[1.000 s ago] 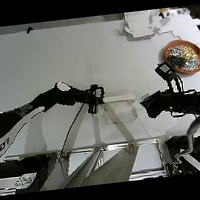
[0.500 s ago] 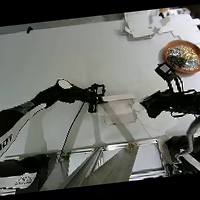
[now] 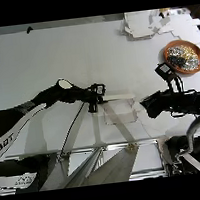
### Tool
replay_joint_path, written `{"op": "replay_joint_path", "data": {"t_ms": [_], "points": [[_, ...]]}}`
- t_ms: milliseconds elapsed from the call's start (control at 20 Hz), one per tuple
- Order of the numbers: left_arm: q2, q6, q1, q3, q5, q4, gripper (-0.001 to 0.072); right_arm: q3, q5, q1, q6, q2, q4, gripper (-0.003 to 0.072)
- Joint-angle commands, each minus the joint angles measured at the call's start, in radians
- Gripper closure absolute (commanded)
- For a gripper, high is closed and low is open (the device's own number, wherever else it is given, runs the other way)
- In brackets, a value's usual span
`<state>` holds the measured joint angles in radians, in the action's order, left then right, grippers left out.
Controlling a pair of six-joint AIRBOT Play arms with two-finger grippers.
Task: Fold the box and place the chain.
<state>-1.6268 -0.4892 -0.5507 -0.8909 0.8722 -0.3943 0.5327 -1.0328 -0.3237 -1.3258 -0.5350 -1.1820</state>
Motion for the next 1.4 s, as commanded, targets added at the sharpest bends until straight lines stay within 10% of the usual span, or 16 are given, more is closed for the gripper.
{"op": "replay_joint_path", "data": {"t_ms": [0,850,1100,1250,1350], "points": [[-0.001,0.0,0.0,-0.001,0.0,0.001,0.0698,0.001,0.0,-0.001,0.0,0.001,0.0,0.0462],[-0.001,0.0,0.0,-0.001,0.0,0.001,0.0698,-0.067,-0.023,-0.001,0.559,-0.018,0.057,0.0667],[-0.001,0.0,0.0,0.0,0.0,0.001,0.0698,-0.081,-0.033,-0.001,0.694,-0.117,0.084,0.0424],[-0.001,0.0,0.0,-0.001,0.0,0.001,0.0698,-0.082,-0.032,-0.002,0.932,-0.175,0.141,0.0079],[-0.001,0.0,0.0,-0.001,0.0,0.001,0.0698,-0.082,-0.031,-0.002,1.03,-0.216,0.138,-0.0001]]}}
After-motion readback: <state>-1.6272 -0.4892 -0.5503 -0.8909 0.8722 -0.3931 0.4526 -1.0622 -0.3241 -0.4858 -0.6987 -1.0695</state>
